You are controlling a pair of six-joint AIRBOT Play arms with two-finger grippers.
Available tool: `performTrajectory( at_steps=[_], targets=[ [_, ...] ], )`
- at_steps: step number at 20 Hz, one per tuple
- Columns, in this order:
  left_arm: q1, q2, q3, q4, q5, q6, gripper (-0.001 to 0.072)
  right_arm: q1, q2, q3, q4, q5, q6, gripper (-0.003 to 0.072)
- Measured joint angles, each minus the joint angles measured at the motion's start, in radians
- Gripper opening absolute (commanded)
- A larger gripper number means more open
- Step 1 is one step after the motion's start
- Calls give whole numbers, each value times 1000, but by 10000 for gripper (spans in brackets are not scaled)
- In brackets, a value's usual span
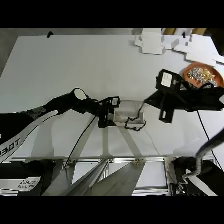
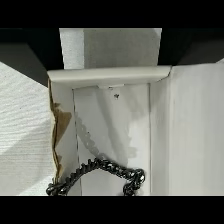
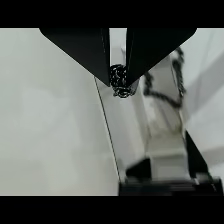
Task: Fold the box and place the chain.
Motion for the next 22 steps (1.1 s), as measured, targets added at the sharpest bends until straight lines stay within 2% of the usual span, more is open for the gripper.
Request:
performTrajectory(
  at_steps=[4,11,12,13,14,16,18,22],
  targets=[
    [0,0,0,0,0,0,336,97,-106,16,47,-33,13,20],
    [0,0,0,0,0,0,336,182,-239,21,-2,-48,76,22],
    [0,0,0,0,0,0,336,185,-248,21,-11,-48,85,53],
    [0,0,0,0,0,0,336,187,-254,21,-19,-46,91,181],
    [0,0,0,0,0,0,336,188,-257,21,-23,-45,98,237],
    [0,0,0,0,0,0,336,179,-254,20,-33,-35,125,234],
    [0,0,0,0,0,0,336,147,-238,21,-58,-1,163,176],
    [0,0,0,0,0,0,336,45,-206,15,-175,94,265,170]
  ],
)
